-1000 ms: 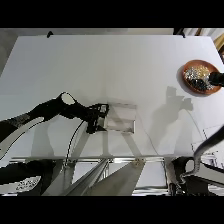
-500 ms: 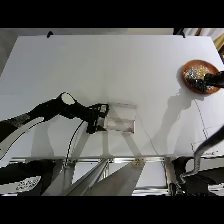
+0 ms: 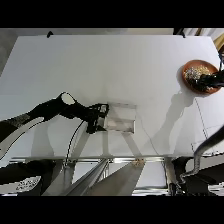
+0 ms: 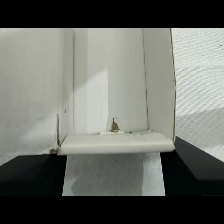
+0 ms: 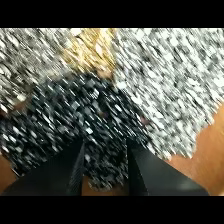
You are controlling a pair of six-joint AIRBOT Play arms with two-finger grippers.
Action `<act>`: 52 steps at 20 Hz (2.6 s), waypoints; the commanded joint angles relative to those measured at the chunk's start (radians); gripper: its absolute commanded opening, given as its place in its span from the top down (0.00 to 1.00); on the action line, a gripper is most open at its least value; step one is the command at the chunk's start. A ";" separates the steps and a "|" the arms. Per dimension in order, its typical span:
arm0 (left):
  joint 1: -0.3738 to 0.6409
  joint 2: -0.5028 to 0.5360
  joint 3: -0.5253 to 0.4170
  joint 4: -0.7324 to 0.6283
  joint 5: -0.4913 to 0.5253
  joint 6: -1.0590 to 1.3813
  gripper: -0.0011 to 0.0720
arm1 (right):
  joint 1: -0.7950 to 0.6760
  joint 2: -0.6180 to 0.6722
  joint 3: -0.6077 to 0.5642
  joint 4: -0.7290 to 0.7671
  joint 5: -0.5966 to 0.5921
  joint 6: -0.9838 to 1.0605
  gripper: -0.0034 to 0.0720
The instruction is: Fold the box and place the chain.
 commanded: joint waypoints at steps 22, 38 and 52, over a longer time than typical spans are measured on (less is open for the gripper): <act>0.001 0.000 0.000 0.000 0.000 0.000 0.70 | 0.006 0.107 0.000 0.013 0.092 -0.069 0.94; 0.001 0.000 0.000 0.000 0.000 0.000 0.70 | 0.287 0.607 0.000 0.133 0.454 -0.153 0.94; 0.001 0.000 0.000 0.000 0.000 0.000 0.70 | 0.489 0.893 0.000 0.393 0.734 -0.152 0.94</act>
